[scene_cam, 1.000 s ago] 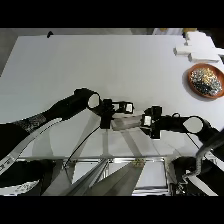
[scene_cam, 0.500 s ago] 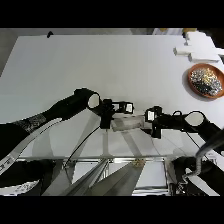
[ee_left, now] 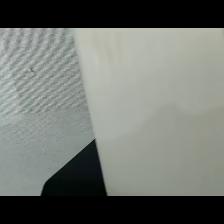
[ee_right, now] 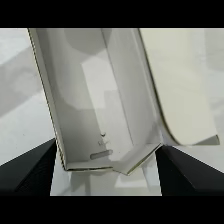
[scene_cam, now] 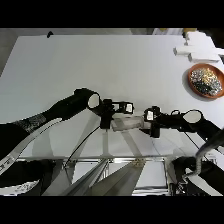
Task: Fold the box and place the chain.
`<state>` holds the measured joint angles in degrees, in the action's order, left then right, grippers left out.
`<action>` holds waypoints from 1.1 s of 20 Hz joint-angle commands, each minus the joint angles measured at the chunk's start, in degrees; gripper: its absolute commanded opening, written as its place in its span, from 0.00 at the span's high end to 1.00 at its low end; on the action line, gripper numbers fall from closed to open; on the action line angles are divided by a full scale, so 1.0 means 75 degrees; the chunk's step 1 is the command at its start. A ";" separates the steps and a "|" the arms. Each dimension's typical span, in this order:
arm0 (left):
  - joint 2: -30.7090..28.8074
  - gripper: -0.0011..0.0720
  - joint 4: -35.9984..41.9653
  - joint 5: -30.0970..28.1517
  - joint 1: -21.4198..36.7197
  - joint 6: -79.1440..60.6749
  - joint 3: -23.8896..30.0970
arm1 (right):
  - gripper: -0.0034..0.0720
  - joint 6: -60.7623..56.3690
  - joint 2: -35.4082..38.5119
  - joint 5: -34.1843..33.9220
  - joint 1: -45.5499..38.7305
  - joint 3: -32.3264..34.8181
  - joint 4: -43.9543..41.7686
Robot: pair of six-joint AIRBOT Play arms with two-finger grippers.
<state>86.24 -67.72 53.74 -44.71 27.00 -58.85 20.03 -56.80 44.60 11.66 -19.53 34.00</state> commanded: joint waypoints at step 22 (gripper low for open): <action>0.0000 0.97 -0.0006 -0.0017 -0.0003 0.0003 -0.0006 | 0.21 0.0778 -0.0968 0.0221 0.0166 0.0006 -0.0600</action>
<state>86.24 -67.79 53.67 -44.69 27.00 -58.85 24.53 -63.35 47.18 12.86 -19.46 30.00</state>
